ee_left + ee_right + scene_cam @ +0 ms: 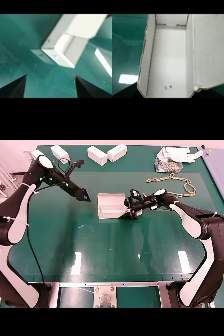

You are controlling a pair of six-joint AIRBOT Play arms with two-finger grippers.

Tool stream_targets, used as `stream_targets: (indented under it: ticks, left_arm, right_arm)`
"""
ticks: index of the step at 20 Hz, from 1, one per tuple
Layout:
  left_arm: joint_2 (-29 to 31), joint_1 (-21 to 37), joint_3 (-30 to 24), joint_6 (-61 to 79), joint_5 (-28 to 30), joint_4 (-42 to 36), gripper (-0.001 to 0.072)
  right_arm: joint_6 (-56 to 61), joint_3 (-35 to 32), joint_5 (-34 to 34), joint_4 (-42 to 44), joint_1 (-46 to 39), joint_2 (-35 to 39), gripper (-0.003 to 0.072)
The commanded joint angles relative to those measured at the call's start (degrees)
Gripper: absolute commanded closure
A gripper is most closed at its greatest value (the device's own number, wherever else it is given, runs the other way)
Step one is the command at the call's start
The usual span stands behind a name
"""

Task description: Fold the box and place the chain.

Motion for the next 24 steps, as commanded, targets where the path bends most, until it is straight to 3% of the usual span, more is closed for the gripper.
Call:
stream_targets:
  ticks: [1, 6, 11, 13, 15, 24]
  left_arm:
    - [0.0, 0.85, -0.98, 6.64, 3.98, -2.14, -0.0011]
    - [0.02, 0.85, -6.93, 18.29, 2.6, -7.93, -0.0011]
    - [0.52, 0.85, -8.02, 22.8, -6.08, -9.88, -0.0011]
    - [1.29, 0.87, -8.55, 24.41, -7.67, -13.18, 0.0099]
    - [1.84, 0.87, -9.73, 26.32, -9.99, -17.05, 0.0117]
    - [1.79, 0.87, -11.63, 24.81, -5.77, -15.52, 0.0115]
  right_arm:
    - [0.02, 0.04, 0.0, 0.0, 0.0, 0.0, 0.011]
    - [0.02, 0.04, 0.0, 0.0, 0.0, 0.0, 0.0109]
    - [0.02, 0.04, 0.0, 0.0, 0.0, 0.0, 0.011]
    - [0.02, 0.04, 0.0, 0.0, 0.02, 0.0, 0.011]
    - [0.02, 0.04, 0.0, 0.0, 0.0, 0.0, 0.0109]
    - [0.02, 0.04, 0.02, 0.0, 0.0, 0.0, 0.0109]
